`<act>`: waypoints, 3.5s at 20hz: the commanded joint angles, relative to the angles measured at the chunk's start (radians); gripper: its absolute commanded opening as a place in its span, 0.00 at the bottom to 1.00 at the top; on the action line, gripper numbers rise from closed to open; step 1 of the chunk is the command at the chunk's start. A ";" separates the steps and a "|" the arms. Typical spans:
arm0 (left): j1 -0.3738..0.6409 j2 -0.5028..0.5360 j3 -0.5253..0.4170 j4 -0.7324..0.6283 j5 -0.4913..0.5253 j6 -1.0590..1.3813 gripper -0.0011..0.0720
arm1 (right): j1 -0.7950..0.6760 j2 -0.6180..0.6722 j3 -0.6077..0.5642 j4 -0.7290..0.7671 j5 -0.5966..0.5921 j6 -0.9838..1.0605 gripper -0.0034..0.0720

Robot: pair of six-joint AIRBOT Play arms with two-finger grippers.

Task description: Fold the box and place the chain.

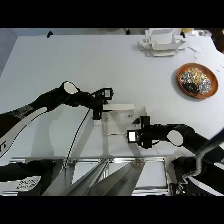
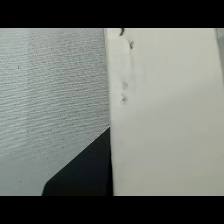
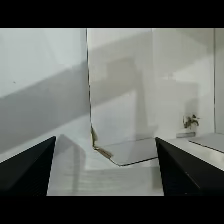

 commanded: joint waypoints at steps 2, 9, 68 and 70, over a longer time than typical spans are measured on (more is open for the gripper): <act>0.000 0.000 0.000 0.000 0.000 0.000 0.03 | 0.034 -0.010 -0.047 -0.048 -0.244 -0.015 0.97; 0.000 0.000 0.000 -0.001 0.000 0.000 0.03 | 0.027 -0.010 0.006 -0.043 -0.224 0.049 0.97; 0.000 0.000 0.000 -0.003 0.000 0.000 0.03 | -0.413 -0.496 0.226 0.600 0.352 -0.764 0.56; 0.000 0.000 0.000 -0.003 0.000 0.000 0.03 | -0.430 -0.496 0.226 0.599 0.357 -0.764 0.51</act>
